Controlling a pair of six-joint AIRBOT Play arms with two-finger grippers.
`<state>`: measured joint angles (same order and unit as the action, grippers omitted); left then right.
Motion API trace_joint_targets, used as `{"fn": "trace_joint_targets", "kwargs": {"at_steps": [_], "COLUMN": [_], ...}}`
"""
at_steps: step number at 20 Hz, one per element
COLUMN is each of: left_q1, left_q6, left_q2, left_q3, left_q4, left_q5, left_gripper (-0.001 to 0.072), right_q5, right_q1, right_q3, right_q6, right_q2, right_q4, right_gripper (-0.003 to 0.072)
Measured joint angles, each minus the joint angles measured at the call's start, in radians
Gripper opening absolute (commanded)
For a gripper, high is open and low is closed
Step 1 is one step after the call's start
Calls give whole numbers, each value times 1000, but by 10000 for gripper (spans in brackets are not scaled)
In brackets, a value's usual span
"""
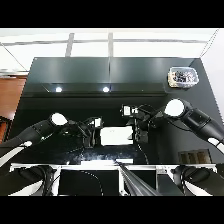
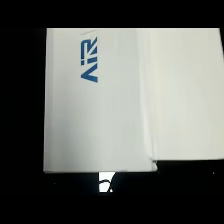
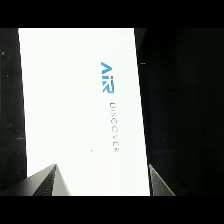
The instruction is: Fold the box and place the chain.
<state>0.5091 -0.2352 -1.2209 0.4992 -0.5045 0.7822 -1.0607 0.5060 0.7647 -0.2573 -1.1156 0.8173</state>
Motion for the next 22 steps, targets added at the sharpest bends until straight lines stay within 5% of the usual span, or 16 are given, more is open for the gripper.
{"fn": "trace_joint_targets", "kwargs": {"at_steps": [11, 13, 22], "left_q1": [0, 0, 0], "left_q6": [0, 0, 0], "left_q2": [0, 0, 0], "left_q3": [0, 0, 0], "left_q4": [0, 0, 0], "left_q5": [0, 1, 2], "left_gripper": [464, 464, 464], "right_q5": [22, 31, 48], "right_q1": [2, 2, 2], "right_q3": [-19, -19, -19], "right_q6": [0, -1, -37], "right_q2": [-13, -13, -13], "right_q4": [3, 3, -23], "right_gripper": [714, 484, 484]}}
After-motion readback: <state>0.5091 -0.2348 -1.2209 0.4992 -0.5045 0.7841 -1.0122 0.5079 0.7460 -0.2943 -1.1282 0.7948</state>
